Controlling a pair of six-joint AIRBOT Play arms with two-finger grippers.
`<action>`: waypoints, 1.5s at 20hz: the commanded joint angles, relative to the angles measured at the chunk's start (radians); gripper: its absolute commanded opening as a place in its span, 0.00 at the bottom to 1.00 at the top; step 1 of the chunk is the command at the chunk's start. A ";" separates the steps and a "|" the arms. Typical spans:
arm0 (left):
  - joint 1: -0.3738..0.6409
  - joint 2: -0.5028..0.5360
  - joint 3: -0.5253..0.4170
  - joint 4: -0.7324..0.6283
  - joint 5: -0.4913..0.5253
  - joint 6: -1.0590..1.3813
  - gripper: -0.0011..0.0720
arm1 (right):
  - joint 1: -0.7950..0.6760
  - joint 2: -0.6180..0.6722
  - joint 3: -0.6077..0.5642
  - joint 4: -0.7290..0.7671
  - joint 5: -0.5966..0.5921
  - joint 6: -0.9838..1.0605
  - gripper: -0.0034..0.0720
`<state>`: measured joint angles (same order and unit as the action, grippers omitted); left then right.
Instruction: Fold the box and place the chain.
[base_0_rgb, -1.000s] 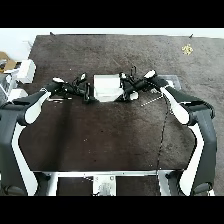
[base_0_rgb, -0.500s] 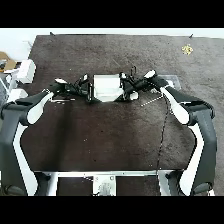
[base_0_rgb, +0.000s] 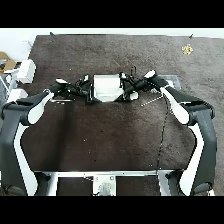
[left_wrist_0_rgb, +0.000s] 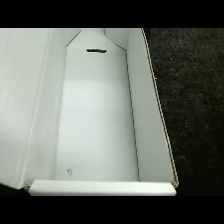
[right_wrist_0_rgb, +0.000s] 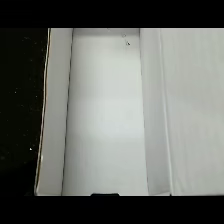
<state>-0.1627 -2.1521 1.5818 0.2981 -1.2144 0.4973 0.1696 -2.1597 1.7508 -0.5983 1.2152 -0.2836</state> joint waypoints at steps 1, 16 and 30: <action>0.000 0.000 0.001 0.002 0.002 0.001 0.57 | -0.001 0.000 0.000 0.000 0.000 0.000 0.64; 0.000 0.000 0.000 0.014 0.032 -0.026 0.39 | -0.001 0.000 0.000 0.000 0.000 0.000 0.64; -0.001 0.000 0.000 0.010 0.031 -0.026 0.39 | 0.000 0.000 0.000 0.000 0.001 0.000 0.64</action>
<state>-0.1635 -2.1517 1.5822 0.3099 -1.1828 0.4717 0.1692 -2.1597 1.7508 -0.5983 1.2156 -0.2844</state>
